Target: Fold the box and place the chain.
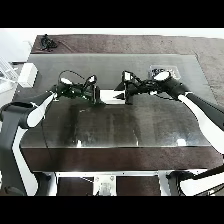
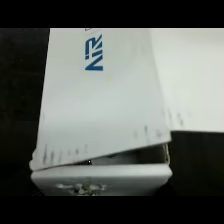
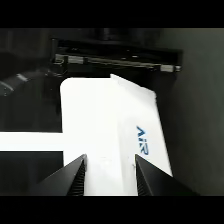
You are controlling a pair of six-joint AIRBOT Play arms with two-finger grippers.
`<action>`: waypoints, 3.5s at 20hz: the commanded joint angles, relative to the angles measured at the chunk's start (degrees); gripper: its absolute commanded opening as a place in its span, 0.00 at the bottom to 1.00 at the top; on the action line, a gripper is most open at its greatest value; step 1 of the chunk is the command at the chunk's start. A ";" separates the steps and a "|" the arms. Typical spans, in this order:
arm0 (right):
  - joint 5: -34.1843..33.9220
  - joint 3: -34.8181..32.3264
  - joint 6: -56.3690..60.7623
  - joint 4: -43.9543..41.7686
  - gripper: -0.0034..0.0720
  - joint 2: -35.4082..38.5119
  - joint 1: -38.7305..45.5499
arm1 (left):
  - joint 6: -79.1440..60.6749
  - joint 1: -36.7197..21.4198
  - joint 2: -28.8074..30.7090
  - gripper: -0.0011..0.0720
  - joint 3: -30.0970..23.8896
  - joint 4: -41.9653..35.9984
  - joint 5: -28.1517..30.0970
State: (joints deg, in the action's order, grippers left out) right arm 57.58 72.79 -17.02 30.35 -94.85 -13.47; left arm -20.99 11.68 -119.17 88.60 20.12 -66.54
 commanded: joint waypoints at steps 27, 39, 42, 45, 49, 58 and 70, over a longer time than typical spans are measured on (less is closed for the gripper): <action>-7.26 4.17 -0.24 -0.63 0.53 -1.73 0.00 | -0.02 -0.04 0.02 0.67 0.04 0.02 0.02; -5.44 4.13 0.76 0.13 0.53 -2.99 -0.07 | -0.02 -0.04 0.02 0.67 0.04 0.02 0.02; -3.56 2.75 1.73 0.13 0.52 -2.99 -0.04 | -0.02 -0.04 0.02 0.67 0.04 0.00 0.00; -3.56 0.33 1.51 0.11 0.49 -2.99 -0.04 | -0.02 -0.04 0.02 0.67 0.04 0.00 0.02; -2.75 -0.72 1.55 0.09 0.50 -2.99 -0.04 | -0.02 -0.04 0.02 0.67 0.04 0.00 0.00; 3.34 -0.83 1.81 -3.89 0.50 -2.95 2.40 | -0.02 -0.04 0.02 0.67 0.04 0.00 0.02; 8.26 2.08 8.52 -12.52 0.05 -4.85 6.29 | -0.02 -0.04 0.02 0.67 0.04 0.02 0.02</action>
State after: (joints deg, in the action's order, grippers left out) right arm 66.19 74.76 -12.49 16.27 -98.67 -7.40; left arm -20.99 11.68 -119.20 88.62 20.03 -66.30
